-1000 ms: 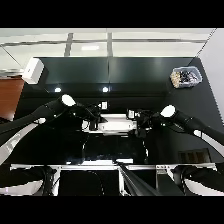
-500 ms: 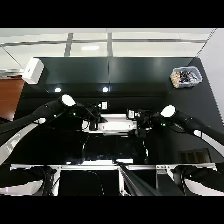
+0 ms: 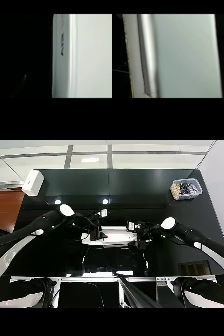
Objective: Fold the box and place the chain.
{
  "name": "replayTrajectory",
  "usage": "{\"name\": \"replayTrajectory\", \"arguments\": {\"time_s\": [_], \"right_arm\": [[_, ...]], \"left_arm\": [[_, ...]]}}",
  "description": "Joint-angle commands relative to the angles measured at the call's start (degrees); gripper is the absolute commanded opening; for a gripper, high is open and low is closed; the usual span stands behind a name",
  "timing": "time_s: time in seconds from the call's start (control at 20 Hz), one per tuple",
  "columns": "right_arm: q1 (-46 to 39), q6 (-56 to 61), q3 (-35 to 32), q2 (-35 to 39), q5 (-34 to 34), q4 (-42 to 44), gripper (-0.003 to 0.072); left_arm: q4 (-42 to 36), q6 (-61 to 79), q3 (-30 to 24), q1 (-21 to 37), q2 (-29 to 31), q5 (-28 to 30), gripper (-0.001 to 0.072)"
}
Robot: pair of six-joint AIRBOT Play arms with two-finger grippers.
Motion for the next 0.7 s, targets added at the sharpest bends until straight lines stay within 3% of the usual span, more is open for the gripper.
{"name": "replayTrajectory", "arguments": {"time_s": [0.0, 0.15, 0.25, 0.3, 0.35, 0.4, 0.5, 0.65], "right_arm": [[0.0, 0.0, 0.0, 0.0, 0.0, 0.1, 0.048], [0.0, 0.0, 0.0, 0.0, 0.0, 0.1, 0.048], [0.0, 0.0, 0.0, 0.0, 0.1, 0.1, 0.0479], [0.0, 0.0, 0.0, 0.0, 0.2, 0.1, 0.048], [0.0, 0.0, 0.0, 0.0, 0.2, 0.1, 0.0479], [0.0, 0.0, 0.0, 0.0, 0.2, 0.1, 0.0432], [0.0, 0.1, 0.0, 0.0, 0.2, 0.1, 0.0408], [0.0, 0.1, 0.0, 0.0, 0.2, 0.1, 0.0408]], "left_arm": [[4.5, -10.5, 0.3, 2.1, 5.0, -3.3, 0.0663], [11.7, -24.2, 0.3, 5.2, 11.3, -8.9, 0.0661], [13.5, -30.8, 0.3, 7.0, 14.0, -15.5, 0.0581], [13.5, -33.4, 0.3, 7.5, 14.5, -18.8, 0.0501], [13.4, -36.5, 0.3, 7.4, 14.5, -22.0, 0.034], [12.5, -38.7, 0.1, 7.1, 14.4, -25.3, 0.0044], [6.4, -38.5, -1.7, 5.6, 14.4, -26.8, 0.0025], [-5.4, -35.5, -4.7, 1.5, 14.3, -17.7, 0.0026]]}}
